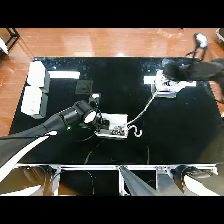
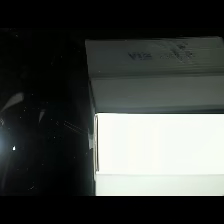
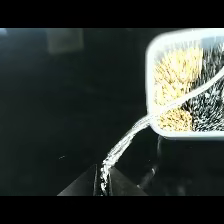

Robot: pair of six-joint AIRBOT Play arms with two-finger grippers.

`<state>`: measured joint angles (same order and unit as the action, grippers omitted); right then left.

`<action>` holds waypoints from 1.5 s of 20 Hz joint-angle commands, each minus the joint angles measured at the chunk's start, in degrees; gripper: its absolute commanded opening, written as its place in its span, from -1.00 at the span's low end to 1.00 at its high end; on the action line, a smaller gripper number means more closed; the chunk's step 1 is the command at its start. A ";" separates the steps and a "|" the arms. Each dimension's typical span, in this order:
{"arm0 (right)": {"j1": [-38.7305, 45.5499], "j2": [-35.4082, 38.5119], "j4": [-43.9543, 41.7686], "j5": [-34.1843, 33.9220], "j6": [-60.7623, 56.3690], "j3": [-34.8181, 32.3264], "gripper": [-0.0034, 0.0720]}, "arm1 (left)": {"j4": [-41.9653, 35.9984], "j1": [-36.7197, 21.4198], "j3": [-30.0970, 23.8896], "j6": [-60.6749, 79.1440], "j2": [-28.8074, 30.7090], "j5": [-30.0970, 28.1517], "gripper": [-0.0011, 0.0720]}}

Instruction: Fold the box and place the chain.

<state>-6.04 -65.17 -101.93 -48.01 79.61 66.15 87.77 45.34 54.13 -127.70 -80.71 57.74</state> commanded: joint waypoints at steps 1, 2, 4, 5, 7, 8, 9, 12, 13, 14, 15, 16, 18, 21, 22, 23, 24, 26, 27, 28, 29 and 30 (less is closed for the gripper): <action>-0.37 13.18 -1.57 -9.33 3.02 -0.07 -0.83 | 0.04 0.00 0.04 0.02 0.00 -0.28 -0.90; -0.57 16.24 -3.82 -11.76 4.17 -0.07 -0.83 | 0.04 0.00 0.07 0.02 0.00 -0.31 -0.90; -1.46 21.38 -7.85 -16.11 4.68 -0.07 -0.83 | 0.07 0.00 0.04 0.02 0.00 -0.31 -0.90; -2.14 23.50 -8.61 -17.92 4.66 -0.07 -0.83 | 0.04 0.00 0.07 0.02 0.00 -0.31 -0.90; -3.76 26.75 -10.60 -21.42 4.63 -0.07 -0.82 | 0.04 0.00 0.07 0.02 0.00 -0.31 -0.90; -4.79 27.82 -12.07 -22.91 4.63 -0.07 -0.82 | 0.04 0.00 0.07 0.02 0.00 -0.33 -0.90; -6.01 28.35 -13.94 -24.55 4.61 -0.07 -0.82 | 0.04 0.00 0.07 0.02 0.00 -0.33 -0.90; -11.32 28.52 -17.73 -25.07 3.65 -1.90 -0.82 | 0.02 0.00 0.04 0.02 0.00 -0.28 -0.90; -13.64 28.52 -18.10 -23.63 2.49 -3.58 -0.82 | 0.02 0.00 0.07 0.02 0.00 -0.28 -0.90; -15.93 28.48 -18.14 -22.01 1.57 -5.22 -0.82 | 0.02 0.00 0.07 0.02 0.00 -0.28 -0.90; -18.21 28.48 -18.36 -19.32 0.66 -7.10 -0.82 | 0.02 0.00 0.07 0.02 0.00 -0.28 -0.90; -20.50 28.46 -19.54 -15.67 0.07 -9.20 -0.82 | 0.02 0.00 0.04 0.02 0.00 -0.26 -0.90; -24.24 27.61 -22.27 -8.26 0.07 -12.46 -0.82 | 0.00 0.00 0.04 0.02 0.00 -0.26 -0.90; -28.96 23.67 -23.52 0.28 0.13 -13.81 -0.82 | 0.02 0.00 0.04 0.02 0.00 -0.26 -0.90; -29.86 22.34 -23.65 3.54 0.13 -13.81 -0.83 | 0.00 0.00 0.04 0.02 0.00 -0.26 -0.90; -30.18 21.11 -24.59 7.32 0.15 -13.79 -0.83 | 0.00 0.00 0.04 0.02 0.00 -0.26 -0.90; -30.16 20.28 -26.91 10.32 0.70 -13.77 -0.83 | 0.00 0.00 0.04 0.02 0.00 -0.24 -0.90; -30.14 20.00 -31.67 13.73 3.65 -13.55 -0.83 | 0.00 0.00 0.07 0.02 0.00 -0.20 -0.90; -30.14 20.00 -32.00 13.90 3.93 -13.03 -0.83 | 0.00 0.00 0.04 0.02 0.00 -0.17 -0.90; -30.14 20.02 -32.00 13.94 3.98 -12.55 -0.83 | 0.00 0.00 0.07 0.02 0.00 -0.17 -0.90; -30.12 20.02 -31.98 14.19 3.98 -12.15 -0.83 | 0.00 0.00 0.04 0.02 0.00 -0.17 -0.90; -30.01 20.02 -32.00 14.43 3.98 -11.76 -0.83 | 0.02 0.00 0.04 0.02 0.00 -0.20 -0.90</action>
